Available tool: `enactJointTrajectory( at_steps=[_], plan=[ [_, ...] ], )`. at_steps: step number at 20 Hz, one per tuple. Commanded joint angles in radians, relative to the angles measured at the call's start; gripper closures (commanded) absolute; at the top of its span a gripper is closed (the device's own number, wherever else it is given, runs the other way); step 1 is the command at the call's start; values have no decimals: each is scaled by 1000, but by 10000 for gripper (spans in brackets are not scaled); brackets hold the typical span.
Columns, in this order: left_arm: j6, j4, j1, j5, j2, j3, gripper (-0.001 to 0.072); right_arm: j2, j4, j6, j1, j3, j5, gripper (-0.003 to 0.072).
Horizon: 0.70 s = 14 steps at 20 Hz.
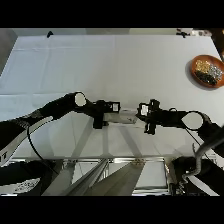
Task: Fold the box and place the chain.
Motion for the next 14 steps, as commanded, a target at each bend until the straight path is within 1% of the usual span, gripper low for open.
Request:
enactJointTrajectory(
  at_steps=[1, 3, 5, 7, 11, 14],
  plan=[
    [-8, 3, -1, 4, -3, -1, 362, 0, 66, -16, 1, 1, 3, 676],
    [-8, 3, -1, 1, -3, -1, 362, -5, 153, -115, 1, 0, 25, 676],
    [-8, 3, -1, 1, -3, -1, 362, -30, 277, -227, 1, 0, 9, 677],
    [-8, 3, -1, 1, -3, -1, 362, -69, 368, -309, 1, 0, -49, 678],
    [-8, 3, -1, 1, -3, -1, 362, -138, 576, -387, 1, 1, -196, 679],
    [-8, 2, -1, 1, -3, -1, 362, -173, 695, -462, 1, 1, -233, 680]
  ],
)
